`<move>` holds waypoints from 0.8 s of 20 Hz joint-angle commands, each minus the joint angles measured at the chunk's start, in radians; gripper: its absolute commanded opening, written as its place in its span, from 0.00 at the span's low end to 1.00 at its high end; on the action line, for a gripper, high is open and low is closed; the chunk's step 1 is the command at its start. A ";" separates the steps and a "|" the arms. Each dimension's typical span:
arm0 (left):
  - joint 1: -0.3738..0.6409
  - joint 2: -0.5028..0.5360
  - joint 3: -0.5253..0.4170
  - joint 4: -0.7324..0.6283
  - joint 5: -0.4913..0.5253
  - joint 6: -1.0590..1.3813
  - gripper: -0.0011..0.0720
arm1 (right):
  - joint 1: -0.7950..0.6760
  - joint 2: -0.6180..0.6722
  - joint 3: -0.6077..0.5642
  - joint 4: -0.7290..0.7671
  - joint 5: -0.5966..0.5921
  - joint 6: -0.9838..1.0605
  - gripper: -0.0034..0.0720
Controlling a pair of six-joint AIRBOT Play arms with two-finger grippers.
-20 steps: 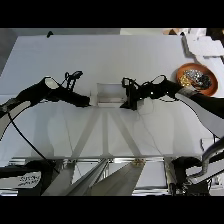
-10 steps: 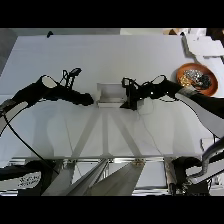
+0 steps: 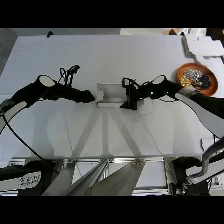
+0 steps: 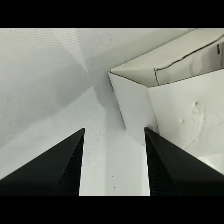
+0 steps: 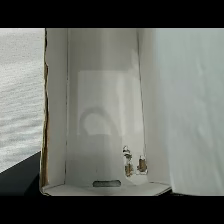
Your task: Fold the box and place the chain.
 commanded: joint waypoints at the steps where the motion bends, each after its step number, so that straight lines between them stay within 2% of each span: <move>1: 0.004 0.006 0.001 -0.008 0.001 0.003 0.55 | 0.000 0.000 0.000 0.000 0.000 0.000 0.73; 6: 0.004 0.021 0.001 -0.066 -0.006 0.054 0.59 | 0.000 0.000 0.000 0.000 0.000 0.000 0.73; 16: -0.013 0.015 0.001 -0.166 -0.006 0.096 0.58 | 0.000 0.000 0.000 0.000 0.000 0.000 0.73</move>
